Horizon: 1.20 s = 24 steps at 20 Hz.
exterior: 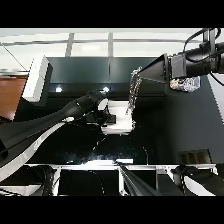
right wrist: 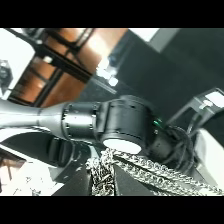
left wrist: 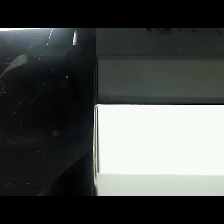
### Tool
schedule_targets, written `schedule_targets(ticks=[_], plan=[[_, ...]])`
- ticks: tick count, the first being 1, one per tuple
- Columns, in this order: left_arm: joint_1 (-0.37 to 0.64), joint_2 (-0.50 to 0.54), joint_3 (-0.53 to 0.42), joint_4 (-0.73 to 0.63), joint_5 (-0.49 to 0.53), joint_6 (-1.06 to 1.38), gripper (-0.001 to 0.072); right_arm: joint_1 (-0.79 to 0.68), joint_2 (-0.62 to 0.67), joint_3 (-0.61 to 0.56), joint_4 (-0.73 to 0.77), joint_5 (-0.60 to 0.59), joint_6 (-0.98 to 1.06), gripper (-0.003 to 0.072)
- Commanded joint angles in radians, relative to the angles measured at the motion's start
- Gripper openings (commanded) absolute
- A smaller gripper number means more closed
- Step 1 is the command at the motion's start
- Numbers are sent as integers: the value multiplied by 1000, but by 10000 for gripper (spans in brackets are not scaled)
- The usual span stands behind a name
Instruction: Fold the box and place the chain.
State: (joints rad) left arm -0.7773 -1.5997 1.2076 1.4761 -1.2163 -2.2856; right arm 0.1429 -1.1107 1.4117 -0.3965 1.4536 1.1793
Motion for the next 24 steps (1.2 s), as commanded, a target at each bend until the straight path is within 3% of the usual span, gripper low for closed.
schedule_targets(ticks=[1, 5, 15, 24], plan=[[1, 0, 0, 0, 0, 0, 32, 5, 0, -6, 9, 12, -10, 13], [1, 0, 0, 4, 0, 0, 32, 8, 0, -57, -26, 8, -10, 13], [1, 0, 0, 3, 0, 0, 32, 108, -43, -272, -53, -158, -10, 13], [1, 0, 0, 4, 0, 0, 32, 209, -71, -524, -251, -386, 24, 29]])
